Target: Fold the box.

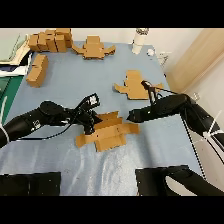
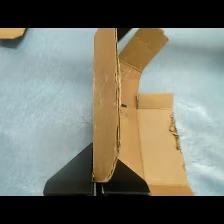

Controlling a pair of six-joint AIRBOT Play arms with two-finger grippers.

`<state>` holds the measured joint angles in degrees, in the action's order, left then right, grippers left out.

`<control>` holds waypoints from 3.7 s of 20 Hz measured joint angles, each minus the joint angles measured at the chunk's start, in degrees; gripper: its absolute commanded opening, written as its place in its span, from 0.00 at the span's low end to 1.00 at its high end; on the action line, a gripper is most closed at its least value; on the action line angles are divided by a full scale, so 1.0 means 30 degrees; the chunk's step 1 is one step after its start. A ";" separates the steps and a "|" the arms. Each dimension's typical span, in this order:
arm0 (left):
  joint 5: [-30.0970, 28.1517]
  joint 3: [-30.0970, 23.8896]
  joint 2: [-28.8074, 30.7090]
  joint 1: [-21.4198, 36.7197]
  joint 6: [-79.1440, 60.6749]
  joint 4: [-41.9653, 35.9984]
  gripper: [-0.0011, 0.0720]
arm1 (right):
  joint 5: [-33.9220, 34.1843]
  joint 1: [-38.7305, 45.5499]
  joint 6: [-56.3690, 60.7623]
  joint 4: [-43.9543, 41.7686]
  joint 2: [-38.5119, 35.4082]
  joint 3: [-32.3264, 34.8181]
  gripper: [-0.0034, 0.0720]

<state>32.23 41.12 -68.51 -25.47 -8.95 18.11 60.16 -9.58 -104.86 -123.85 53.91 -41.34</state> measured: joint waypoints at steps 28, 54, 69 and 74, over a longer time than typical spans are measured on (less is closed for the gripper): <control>0.4466 0.0335 -0.1086 0.0503 -0.1231 -0.0867 0.03 | -0.3876 -0.0889 0.1829 0.2477 0.0459 0.2331 0.05; 0.7104 0.2565 -0.4393 0.1923 0.1209 0.0539 0.03 | -0.4226 -0.0889 0.2492 0.2718 -0.0619 0.2331 0.05; 0.7366 0.2521 -0.4393 0.1923 0.1785 0.0947 0.03 | -0.2135 -0.0889 0.3337 0.2667 -0.0729 0.2331 0.05; 0.7424 0.2521 -0.4393 0.1923 0.1800 0.0962 0.03 | 0.1115 -0.1282 0.6222 0.1610 -0.0889 0.2324 0.05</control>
<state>54.50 48.69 -81.69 -19.70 -3.55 20.99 63.51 -13.43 -86.19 -119.02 51.24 -34.37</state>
